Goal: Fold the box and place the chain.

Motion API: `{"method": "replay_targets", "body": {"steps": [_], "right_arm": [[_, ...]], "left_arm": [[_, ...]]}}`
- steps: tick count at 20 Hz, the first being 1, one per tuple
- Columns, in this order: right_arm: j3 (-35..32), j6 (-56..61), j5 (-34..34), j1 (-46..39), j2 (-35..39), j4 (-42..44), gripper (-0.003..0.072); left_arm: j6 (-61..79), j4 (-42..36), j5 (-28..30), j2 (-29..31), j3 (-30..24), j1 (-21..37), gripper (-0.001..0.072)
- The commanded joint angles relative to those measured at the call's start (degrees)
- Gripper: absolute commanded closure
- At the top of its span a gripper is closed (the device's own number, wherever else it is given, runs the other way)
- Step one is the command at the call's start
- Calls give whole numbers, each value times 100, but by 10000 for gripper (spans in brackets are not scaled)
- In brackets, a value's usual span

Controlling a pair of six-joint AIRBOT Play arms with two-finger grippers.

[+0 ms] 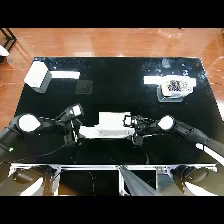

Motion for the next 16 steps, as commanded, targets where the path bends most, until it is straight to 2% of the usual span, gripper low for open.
{"method": "replay_targets", "body": {"steps": [1, 5, 7, 16], "right_arm": [[-2, 0, 2, 0, 2, 0, 402], [-2, 0, 7, 0, 2, 0, 402], [-2, 0, 9, 0, 2, 0, 402], [-2, 0, 9, 0, 2, 0, 402]], "left_arm": [[1346, 15, 348, -280, -81, -348, 80], [1440, -13, 1193, -682, -79, -861, 80], [1447, -407, 1403, -802, -79, -964, 80], [1810, -1167, 1547, -1246, -76, -994, 88]]}}
